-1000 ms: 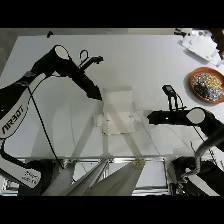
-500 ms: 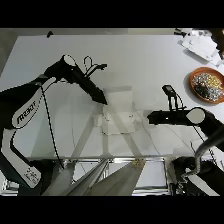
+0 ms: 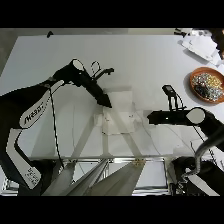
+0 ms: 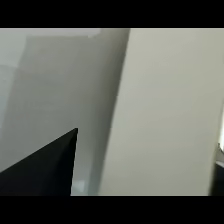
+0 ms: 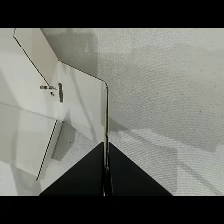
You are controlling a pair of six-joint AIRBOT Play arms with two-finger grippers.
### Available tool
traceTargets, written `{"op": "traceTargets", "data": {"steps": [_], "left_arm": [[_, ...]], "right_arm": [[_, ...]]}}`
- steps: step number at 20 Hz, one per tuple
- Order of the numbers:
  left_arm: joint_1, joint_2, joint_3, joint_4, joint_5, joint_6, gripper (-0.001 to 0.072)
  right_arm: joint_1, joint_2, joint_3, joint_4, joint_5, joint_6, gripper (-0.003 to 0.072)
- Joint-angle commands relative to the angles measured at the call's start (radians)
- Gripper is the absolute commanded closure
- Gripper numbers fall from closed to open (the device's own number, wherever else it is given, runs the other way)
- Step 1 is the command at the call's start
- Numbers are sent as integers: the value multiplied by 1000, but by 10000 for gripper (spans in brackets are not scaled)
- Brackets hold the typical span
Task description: Fold the box and place the chain.
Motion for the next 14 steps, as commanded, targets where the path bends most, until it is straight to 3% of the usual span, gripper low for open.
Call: {"op": "traceTargets", "data": {"steps": [1, 6, 11, 14], "left_arm": [[-4, -2, 0, 60, -32, -1, 286], [-4, -2, 0, 61, -31, 9, 677], [-19, 27, 0, 66, -38, 47, 707], [-48, 85, 0, 117, -15, 98, 708]], "right_arm": [[1, 1, -1, 1, 0, 0, 676], [1, 1, -1, 1, 0, 0, 675], [1, 2, 2, 14, 17, 0, 657], [1, 52, 5, 8, 75, 0, 466]]}}
